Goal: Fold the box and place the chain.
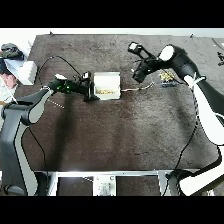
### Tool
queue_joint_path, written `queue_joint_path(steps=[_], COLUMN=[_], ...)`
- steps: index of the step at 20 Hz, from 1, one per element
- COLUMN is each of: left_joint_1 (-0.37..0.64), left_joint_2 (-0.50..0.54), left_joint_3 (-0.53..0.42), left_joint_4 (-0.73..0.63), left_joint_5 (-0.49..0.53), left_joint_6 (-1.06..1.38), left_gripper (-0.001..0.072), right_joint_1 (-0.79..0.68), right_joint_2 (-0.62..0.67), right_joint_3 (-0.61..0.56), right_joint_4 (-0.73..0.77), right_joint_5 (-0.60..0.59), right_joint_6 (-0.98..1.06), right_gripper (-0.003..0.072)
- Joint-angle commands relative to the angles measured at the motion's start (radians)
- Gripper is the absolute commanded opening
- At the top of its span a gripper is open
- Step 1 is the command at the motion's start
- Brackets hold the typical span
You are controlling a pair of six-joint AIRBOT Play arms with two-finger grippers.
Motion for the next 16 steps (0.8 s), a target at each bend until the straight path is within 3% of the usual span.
queue_joint_path(steps=[1,3,5,7,13,16], left_joint_1=[0.001,0.001,0.001,0.001,0.001,0.001], left_joint_2=[0.0,0.0,0.0,0.0,0.0,0.0], left_joint_3=[0.0,0.0,0.0,0.0,0.0,0.0], left_joint_4=[0.0,0.0,0.0,0.0,0.0,0.0], left_joint_5=[0.0,0.0,0.0,0.0,0.0,0.0], left_joint_6=[0.0,0.0,0.0,0.0,0.0,0.0], left_gripper=[0.0468,0.0468,0.0468,0.0468,0.0468,0.0468], right_joint_1=[-0.064,-0.093,-0.133,-0.161,-0.237,-0.229], right_joint_2=[-0.024,-0.025,-0.023,-0.005,0.055,0.047], right_joint_3=[0.0,-0.006,-0.034,-0.098,-0.348,-0.409], right_joint_4=[-0.076,-0.013,0.146,0.203,0.212,0.28], right_joint_5=[0.038,0.105,0.192,0.176,-0.146,-0.281], right_joint_6=[0.259,0.441,0.455,0.47,0.637,0.645], right_gripper=[0.0342,0.0341,0.0341,0.034,0.0342,0.0343])
